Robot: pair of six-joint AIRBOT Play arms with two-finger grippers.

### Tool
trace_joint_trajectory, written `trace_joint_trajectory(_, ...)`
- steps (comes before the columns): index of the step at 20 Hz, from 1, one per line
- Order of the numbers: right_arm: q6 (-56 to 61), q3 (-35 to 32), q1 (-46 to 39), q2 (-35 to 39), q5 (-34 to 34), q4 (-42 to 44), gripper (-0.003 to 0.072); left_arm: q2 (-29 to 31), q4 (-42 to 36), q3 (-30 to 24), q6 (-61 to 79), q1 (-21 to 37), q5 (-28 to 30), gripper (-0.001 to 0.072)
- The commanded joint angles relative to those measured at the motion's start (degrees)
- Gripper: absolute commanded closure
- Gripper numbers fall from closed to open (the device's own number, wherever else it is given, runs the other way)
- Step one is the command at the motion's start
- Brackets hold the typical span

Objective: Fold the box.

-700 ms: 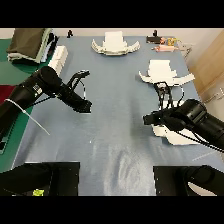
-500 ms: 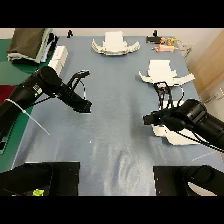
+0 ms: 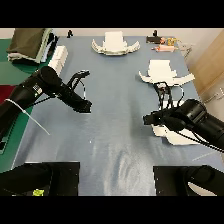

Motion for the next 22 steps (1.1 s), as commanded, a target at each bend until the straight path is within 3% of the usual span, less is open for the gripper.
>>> trace_joint_trajectory(1, 0.04, 0.02, 0.04, -0.02, 0.11, 0.07, 0.0666, 0.04, 0.0, -0.02, 0.02, -0.04, 0.0, 0.0697)
trace_joint_trajectory(6, 1.05, -0.02, 0.02, -0.02, 0.79, 7.37, 0.0665, 0.04, 0.0, -0.02, 0.02, -0.04, 0.81, 0.0697)
trace_joint_trajectory(8, 1.86, 1.31, -0.72, -0.02, -1.4, 6.01, 0.0662, 0.04, 0.0, -0.02, 0.02, -0.04, 1.03, 0.0697)
trace_joint_trajectory(10, 3.48, 6.54, -6.19, -0.02, -12.02, -1.25, 0.0435, 0.04, 0.0, -0.02, 0.02, -0.04, 1.07, 0.0697)
trace_joint_trajectory(12, -1.64, 12.39, -16.33, -0.02, -21.94, -6.73, 0.0434, 0.04, -0.02, -0.02, 0.02, -0.04, 1.05, 0.0697)
trace_joint_trajectory(14, -12.02, 15.61, -29.77, -0.13, -24.9, -7.61, 0.0433, 0.04, -0.04, -0.02, 0.02, -0.04, 1.05, 0.0697)
trace_joint_trajectory(16, -17.99, 16.26, -44.06, -1.53, -25.11, -6.69, 0.0315, 0.02, -0.22, -0.02, 0.02, -0.04, 1.07, 0.0697)
trace_joint_trajectory(19, -25.86, 16.26, -61.66, -6.6, -25.0, -2.01, 0.0312, 0.02, -0.26, -0.02, 0.02, -0.04, 1.09, 0.0697)
trace_joint_trajectory(22, -30.45, 16.28, -71.21, -13.16, -21.2, 4.68, 0.0312, 0.0, -0.28, -0.02, 0.02, -0.04, 1.09, 0.0697)
